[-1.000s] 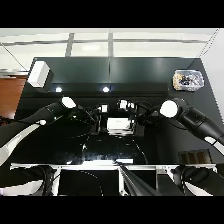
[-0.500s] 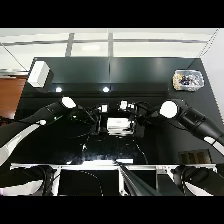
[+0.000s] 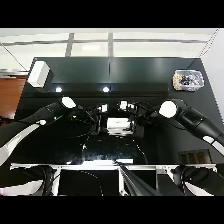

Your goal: Fold the box and place the chain.

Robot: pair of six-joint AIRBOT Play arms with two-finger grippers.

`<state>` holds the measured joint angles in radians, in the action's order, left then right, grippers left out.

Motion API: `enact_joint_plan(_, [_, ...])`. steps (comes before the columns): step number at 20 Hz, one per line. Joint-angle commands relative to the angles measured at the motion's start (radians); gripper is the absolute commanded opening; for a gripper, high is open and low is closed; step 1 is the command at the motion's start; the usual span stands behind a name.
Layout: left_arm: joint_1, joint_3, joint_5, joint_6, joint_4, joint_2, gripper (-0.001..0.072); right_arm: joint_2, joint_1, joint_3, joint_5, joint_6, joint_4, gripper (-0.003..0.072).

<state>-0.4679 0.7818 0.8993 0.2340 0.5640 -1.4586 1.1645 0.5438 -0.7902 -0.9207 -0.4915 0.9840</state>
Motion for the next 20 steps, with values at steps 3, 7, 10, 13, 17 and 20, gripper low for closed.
enact_joint_plan(3, [0.0, 0.0, -0.001, 0.001, 0.0, 0.0, 0.0274, 0.002, 0.001, 0.0, 0.002, -0.002, 0.0, 0.0377])
enact_joint_plan(7, [0.0, 0.0, -0.001, 0.001, 0.0, 0.0, 0.0275, 0.001, 0.001, -0.001, 0.012, -0.002, 0.0, 0.0518])
enact_joint_plan(10, [0.0, 0.0, -0.001, 0.001, 0.0, 0.0, 0.0275, -0.023, 0.0, -0.008, 0.01, -0.003, 0.0, 0.0518])
enact_joint_plan(13, [0.0, 0.0, -0.001, 0.001, 0.0, 0.0, 0.0275, -0.062, -0.002, -0.029, 0.007, -0.027, 0.008, 0.0518])
enact_joint_plan(17, [0.0, 0.0, -0.001, 0.001, 0.0, 0.0, 0.0274, -0.115, -0.005, -0.032, 0.008, -0.194, 0.013, 0.0516])
enact_joint_plan(20, [0.0, 0.0, -0.001, 0.001, 0.0, 0.0, 0.0275, -0.119, -0.08, -0.013, -0.033, -0.591, -0.027, 0.002])
